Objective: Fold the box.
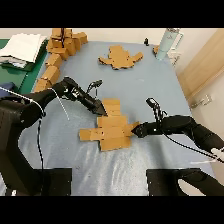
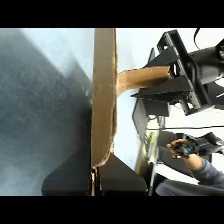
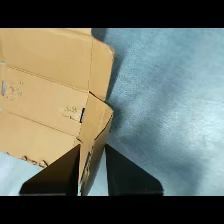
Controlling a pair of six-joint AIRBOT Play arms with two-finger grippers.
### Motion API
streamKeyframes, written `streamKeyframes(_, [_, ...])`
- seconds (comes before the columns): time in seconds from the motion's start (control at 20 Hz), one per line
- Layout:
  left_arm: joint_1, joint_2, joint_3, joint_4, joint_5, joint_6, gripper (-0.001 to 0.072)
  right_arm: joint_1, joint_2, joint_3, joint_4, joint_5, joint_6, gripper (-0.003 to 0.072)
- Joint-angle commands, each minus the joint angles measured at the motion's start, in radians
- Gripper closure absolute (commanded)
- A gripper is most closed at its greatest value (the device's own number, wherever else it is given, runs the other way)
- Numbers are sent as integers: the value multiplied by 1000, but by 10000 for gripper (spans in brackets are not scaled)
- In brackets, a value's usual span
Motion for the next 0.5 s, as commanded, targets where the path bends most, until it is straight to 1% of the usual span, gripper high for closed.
streamKeyframes(0.0, [0, 2, 1, -5, 15, 79, 699, -1, 1, 7, -43, 49, 42, 436])
streamKeyframes(0.15, [-17, 24, 0, -3, 24, 170, 702, -42, 1, 66, -147, 62, 146, 436])
streamKeyframes(0.2, [-29, 40, -7, -2, 40, 206, 702, -64, 1, 98, -190, 62, 198, 358])
streamKeyframes(0.25, [-41, 61, -21, -3, 70, 236, 702, -87, 1, 130, -225, 62, 243, 258])
streamKeyframes(0.3, [-56, 92, -44, -5, 106, 280, 703, -113, 1, 163, -256, 61, 287, 236])
streamKeyframes(0.45, [-100, 216, -151, -44, 206, 420, 703, -161, 1, 222, -270, 63, 341, 237])
